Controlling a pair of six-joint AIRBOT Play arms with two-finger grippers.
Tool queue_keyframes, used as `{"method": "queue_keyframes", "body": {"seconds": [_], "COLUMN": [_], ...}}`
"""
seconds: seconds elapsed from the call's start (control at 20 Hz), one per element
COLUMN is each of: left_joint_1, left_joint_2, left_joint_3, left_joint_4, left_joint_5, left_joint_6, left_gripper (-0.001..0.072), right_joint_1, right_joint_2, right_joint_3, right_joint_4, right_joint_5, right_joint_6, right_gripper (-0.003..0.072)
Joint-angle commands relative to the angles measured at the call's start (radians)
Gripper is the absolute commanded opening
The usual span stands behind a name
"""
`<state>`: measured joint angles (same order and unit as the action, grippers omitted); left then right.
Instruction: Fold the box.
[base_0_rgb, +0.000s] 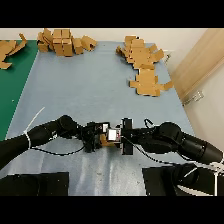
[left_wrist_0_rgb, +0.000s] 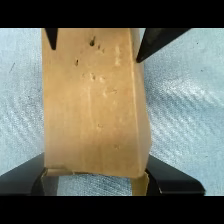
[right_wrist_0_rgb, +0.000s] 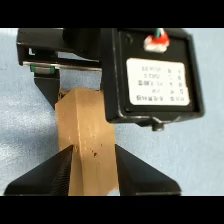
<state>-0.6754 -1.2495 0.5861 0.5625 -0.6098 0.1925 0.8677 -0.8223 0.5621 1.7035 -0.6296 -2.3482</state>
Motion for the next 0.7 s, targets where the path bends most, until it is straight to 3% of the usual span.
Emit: {"method": "queue_keyframes", "body": {"seconds": [0.0, 0.65], "left_joint_1": [0.000, 0.000], "left_joint_2": [0.000, 0.000], "left_joint_3": [0.001, 0.001], "left_joint_4": [-0.002, -0.002], "left_joint_5": [0.006, 0.006], "left_joint_6": [-0.002, -0.002], "left_gripper": [0.0467, 0.0467], "right_joint_1": [0.001, 0.061], "right_joint_2": [0.004, -0.014], "right_joint_3": [0.001, 0.001], "right_joint_4": [0.016, -0.039], "right_joint_5": [-0.009, 0.021], "right_joint_6": [0.000, 0.000], "right_gripper": [0.0398, 0.0398]}}
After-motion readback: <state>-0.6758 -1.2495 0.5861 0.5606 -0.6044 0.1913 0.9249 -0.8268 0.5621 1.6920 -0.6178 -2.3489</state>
